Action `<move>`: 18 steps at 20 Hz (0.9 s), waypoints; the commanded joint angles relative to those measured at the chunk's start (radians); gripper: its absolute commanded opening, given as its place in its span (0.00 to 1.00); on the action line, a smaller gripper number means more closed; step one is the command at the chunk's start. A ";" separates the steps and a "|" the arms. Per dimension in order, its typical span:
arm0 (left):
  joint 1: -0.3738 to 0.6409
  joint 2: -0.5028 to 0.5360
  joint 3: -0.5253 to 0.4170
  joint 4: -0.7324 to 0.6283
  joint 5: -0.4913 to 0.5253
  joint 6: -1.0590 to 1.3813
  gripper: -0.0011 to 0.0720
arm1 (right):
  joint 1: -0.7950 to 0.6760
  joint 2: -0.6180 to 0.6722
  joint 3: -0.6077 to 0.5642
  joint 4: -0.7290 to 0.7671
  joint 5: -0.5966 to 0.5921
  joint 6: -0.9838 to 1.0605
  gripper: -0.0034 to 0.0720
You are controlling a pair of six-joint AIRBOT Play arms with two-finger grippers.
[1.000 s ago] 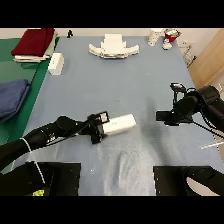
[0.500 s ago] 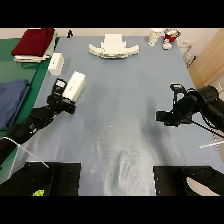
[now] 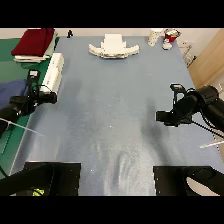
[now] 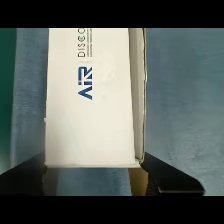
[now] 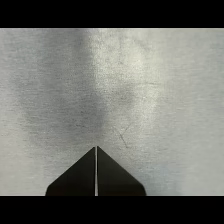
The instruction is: Fold the box.
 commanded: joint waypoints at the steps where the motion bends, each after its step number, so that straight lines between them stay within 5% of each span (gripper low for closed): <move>1: 0.076 -0.142 0.164 0.305 -0.204 -0.323 0.63 | 0.000 0.000 0.001 0.000 0.000 0.000 0.07; 4: 0.100 -0.272 0.334 0.591 -0.370 -0.563 0.63 | 0.000 0.000 0.001 0.000 0.000 0.000 0.07; 6: 0.097 -0.335 0.420 0.610 -0.415 -0.578 0.63 | 0.000 0.000 0.001 0.000 0.000 0.000 0.07; 18: -0.028 -0.622 0.789 0.610 -0.301 -0.647 0.63 | 0.000 0.000 0.001 0.000 0.000 0.000 0.07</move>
